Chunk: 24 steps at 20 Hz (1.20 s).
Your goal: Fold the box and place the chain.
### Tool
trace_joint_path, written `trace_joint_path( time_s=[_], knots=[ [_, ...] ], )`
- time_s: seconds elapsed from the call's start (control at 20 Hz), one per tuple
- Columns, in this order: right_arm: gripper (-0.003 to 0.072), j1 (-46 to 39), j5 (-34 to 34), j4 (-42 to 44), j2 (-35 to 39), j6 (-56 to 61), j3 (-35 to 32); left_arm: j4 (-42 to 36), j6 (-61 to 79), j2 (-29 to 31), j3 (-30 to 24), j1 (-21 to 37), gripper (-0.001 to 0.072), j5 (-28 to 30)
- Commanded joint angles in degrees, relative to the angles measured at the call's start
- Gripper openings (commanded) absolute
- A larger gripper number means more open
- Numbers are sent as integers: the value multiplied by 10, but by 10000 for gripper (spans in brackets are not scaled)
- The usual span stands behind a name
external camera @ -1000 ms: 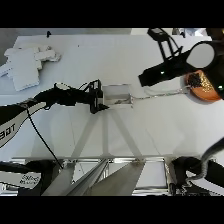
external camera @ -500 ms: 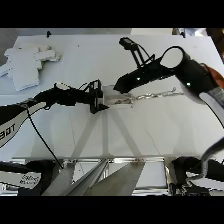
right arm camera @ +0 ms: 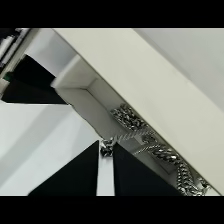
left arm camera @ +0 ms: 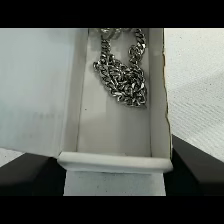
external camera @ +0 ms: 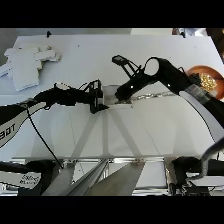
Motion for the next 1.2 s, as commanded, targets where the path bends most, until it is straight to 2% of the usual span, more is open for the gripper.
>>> trace_joint_path(
  time_s=[0.0,0.05,0.35,0.6,0.65,0.7,0.8,0.95,1.0,1.15],
  knots=[
    [256,6,-5,-35,-19,24,0,0,0,0,0,0,523,0],
    [290,5,-9,-34,-18,25,1,0,0,0,0,0,523,0],
    [295,-18,38,-44,43,24,1,0,0,0,0,0,523,0],
    [301,-106,88,-149,121,38,1,0,0,0,0,0,523,0],
    [327,-128,106,-172,126,37,1,0,0,0,0,0,523,0],
    [391,-152,126,-196,126,28,0,0,0,0,0,0,523,0],
    [391,-188,154,-216,122,-70,0,0,0,0,0,0,523,0],
    [431,-211,140,-214,114,-237,0,0,0,0,0,0,523,0],
    [471,-214,129,-212,105,-269,0,0,0,0,0,0,523,0],
    [480,-223,117,-212,68,-341,0,0,0,0,0,0,523,0]
  ],
)
